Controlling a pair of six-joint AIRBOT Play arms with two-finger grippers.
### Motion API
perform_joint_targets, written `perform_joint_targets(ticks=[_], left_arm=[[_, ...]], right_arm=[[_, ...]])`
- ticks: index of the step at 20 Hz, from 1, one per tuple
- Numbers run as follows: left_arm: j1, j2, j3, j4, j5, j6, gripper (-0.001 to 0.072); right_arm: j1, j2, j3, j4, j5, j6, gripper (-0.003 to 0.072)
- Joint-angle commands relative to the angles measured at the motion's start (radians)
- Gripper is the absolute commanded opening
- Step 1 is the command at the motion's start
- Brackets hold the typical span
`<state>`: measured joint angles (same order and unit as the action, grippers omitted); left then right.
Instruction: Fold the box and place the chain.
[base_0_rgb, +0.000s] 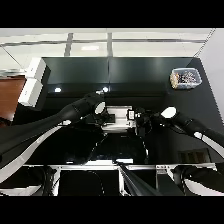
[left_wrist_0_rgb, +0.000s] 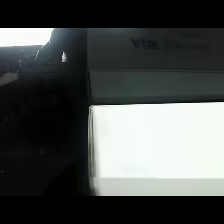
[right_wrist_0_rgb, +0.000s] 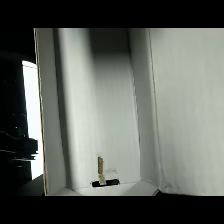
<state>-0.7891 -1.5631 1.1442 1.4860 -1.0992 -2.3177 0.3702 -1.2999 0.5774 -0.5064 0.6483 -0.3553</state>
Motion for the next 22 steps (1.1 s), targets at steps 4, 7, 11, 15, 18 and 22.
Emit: perform_joint_targets(ticks=[4,7,11,15,18,22], left_arm=[[0.001,0.000,0.001,-0.003,0.021,0.014,0.0026],[0.001,0.000,0.001,-0.002,0.013,0.037,0.0025],[0.008,0.000,0.001,0.006,-0.014,0.044,0.0025],[0.014,0.000,0.001,0.020,-0.024,0.044,0.0025],[0.010,0.000,0.001,0.020,-0.028,0.054,0.0025],[0.010,0.000,0.001,0.020,-0.026,0.063,0.0025]], right_arm=[[0.000,0.001,0.000,0.000,0.002,0.003,0.0307],[0.000,0.010,0.003,-0.018,0.002,0.104,0.0706],[0.000,0.109,0.004,-0.212,0.069,0.202,0.0702],[0.000,0.143,0.004,-0.239,0.078,0.174,0.0701],[0.000,0.143,0.004,-0.227,0.082,0.119,0.0471],[0.002,0.143,0.004,-0.175,0.088,0.187,0.0130]])
